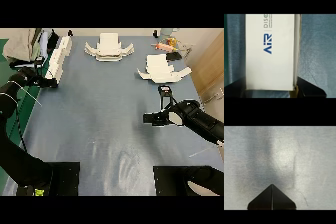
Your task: Fold the box.
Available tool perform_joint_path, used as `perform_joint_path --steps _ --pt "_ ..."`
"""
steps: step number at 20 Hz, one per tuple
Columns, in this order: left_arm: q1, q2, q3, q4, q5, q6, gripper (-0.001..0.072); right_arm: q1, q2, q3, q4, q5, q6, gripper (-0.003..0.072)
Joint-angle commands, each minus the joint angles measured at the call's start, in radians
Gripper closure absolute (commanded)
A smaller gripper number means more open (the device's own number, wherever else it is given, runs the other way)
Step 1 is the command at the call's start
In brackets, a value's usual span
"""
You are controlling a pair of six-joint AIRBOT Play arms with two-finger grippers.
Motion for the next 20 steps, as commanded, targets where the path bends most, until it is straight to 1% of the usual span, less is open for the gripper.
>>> perform_joint_path --steps 1,9,10,11,12,15,16,17,20 --pt "0.0 -0.009 0.006 -0.001 0.002 0.0 0.0193 0.0 0.0 0.001 0.001 -0.002 0.001 0.0679" --pt "0.0 -0.009 0.006 -0.001 0.026 -0.001 0.0191 0.0 0.0 0.001 0.001 -0.001 0.001 0.0679" --pt "0.0 -0.009 0.006 0.0 0.026 -0.001 0.017 0.0 0.0 0.001 0.0 -0.001 0.001 0.0678" --pt "0.0 -0.009 0.006 0.0 0.025 -0.001 0.0037 0.0 0.0 0.001 0.0 -0.001 0.001 0.0679" --pt "0.0 -0.009 0.006 0.0 0.023 -0.002 0.0019 0.0 0.0 0.001 0.0 -0.001 0.001 0.0679" --pt "0.0 -0.006 0.006 0.013 0.004 -0.002 0.0019 0.0 0.0 0.001 0.001 -0.001 0.0 0.0679" --pt "0.001 -0.003 0.008 0.035 -0.03 -0.004 0.0019 0.0 0.0 0.001 0.001 0.0 0.0 0.0679" --pt "0.003 0.005 0.013 0.08 -0.09 -0.004 0.0019 0.0 0.0 0.001 0.001 0.0 0.0 0.0679" --pt "0.024 0.048 0.037 0.238 -0.296 -0.08 0.0019 0.0 0.0 0.001 -0.002 -0.001 0.0 0.0679"
